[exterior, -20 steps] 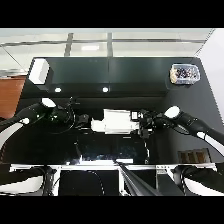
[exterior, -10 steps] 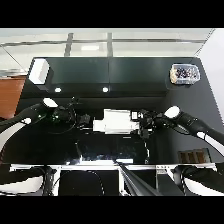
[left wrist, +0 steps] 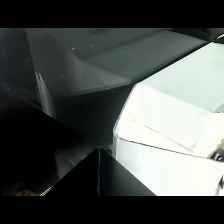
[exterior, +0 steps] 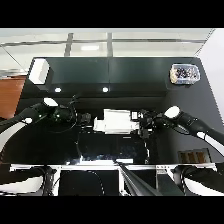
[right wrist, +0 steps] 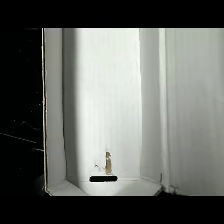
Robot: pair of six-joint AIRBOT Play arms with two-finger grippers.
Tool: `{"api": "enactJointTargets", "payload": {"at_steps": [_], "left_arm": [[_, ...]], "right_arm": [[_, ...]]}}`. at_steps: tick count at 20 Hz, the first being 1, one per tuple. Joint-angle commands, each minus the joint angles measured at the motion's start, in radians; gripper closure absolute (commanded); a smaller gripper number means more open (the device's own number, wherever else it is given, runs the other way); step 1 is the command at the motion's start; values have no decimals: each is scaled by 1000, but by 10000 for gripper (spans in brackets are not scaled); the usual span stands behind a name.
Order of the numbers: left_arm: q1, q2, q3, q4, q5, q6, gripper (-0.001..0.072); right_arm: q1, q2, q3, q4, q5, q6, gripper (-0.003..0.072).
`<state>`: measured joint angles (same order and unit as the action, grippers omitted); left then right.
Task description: Fold the box and place the chain.
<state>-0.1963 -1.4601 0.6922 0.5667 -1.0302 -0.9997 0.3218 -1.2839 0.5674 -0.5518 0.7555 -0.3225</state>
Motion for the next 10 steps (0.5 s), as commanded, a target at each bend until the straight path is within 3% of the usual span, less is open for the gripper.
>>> {"api": "enactJointTargets", "payload": {"at_steps": [1,4,7,8,9,10], "left_arm": [[0,0,4,-8,-11,6,683],[0,0,4,-10,-42,23,656],[0,0,4,-11,-61,31,322],[0,0,4,-11,-64,31,174],[0,0,5,-11,-71,31,76],[0,0,8,-11,-82,31,48]], "right_arm": [[0,0,0,0,0,0,208],[0,0,1,0,0,0,208],[0,0,0,0,0,0,208],[0,0,0,0,0,0,208],[0,0,0,0,0,0,208],[0,0,0,0,0,0,208]]}}
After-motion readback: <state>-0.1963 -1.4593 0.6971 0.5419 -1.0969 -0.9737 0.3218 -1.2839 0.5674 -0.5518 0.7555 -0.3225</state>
